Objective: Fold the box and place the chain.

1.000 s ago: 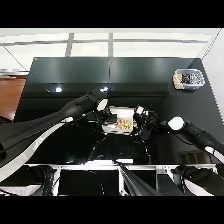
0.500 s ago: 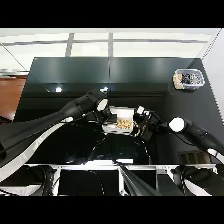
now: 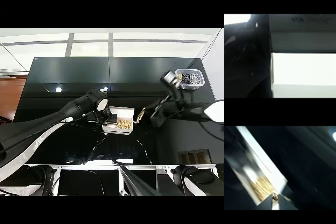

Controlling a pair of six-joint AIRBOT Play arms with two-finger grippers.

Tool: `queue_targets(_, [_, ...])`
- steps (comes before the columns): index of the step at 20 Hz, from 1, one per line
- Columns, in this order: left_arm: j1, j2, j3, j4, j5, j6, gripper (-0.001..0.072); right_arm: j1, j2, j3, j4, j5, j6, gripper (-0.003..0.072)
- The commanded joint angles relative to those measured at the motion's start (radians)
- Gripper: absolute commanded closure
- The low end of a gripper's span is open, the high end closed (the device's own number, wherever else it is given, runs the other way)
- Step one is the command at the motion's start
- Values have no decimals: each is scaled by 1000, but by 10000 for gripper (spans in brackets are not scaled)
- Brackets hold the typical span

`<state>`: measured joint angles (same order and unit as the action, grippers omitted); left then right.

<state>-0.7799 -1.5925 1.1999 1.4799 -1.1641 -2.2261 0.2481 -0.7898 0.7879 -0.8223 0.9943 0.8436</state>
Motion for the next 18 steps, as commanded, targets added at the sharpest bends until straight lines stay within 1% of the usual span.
queue_targets(1, [1, 0, 0, 0, 1, 0, 682, -9, 31, 125, 194, 68, 77, 670])
queue_targets(3, [1, 0, 0, 0, 1, 0, 683, -8, 27, 128, 303, 24, 77, 670])
queue_targets(4, [1, 0, 0, 0, 1, 0, 683, -8, 21, 128, 324, 27, 77, 671])
queue_targets(7, [1, 0, 0, 0, 0, 0, 682, -8, -15, 98, 298, 50, 85, 670])
queue_targets(10, [1, 0, 0, 0, 0, 0, 682, -5, -64, 5, 279, 47, 85, 670])
queue_targets(13, [1, 0, 0, 0, 0, 0, 682, 48, -130, -82, 290, -29, 100, 669])
queue_targets(15, [1, 0, 0, 0, 0, 0, 682, 93, -177, -85, 282, -60, 100, 667])
queue_targets(16, [1, 0, 0, 0, 0, 0, 683, 98, -186, -85, 274, -74, 100, 575])
queue_targets(17, [1, 0, 0, 0, 0, 0, 682, 85, -184, -83, 252, -75, 103, 406])
queue_targets(18, [1, 0, 0, 0, 1, 0, 682, 57, -180, -72, 217, -35, 113, 405])
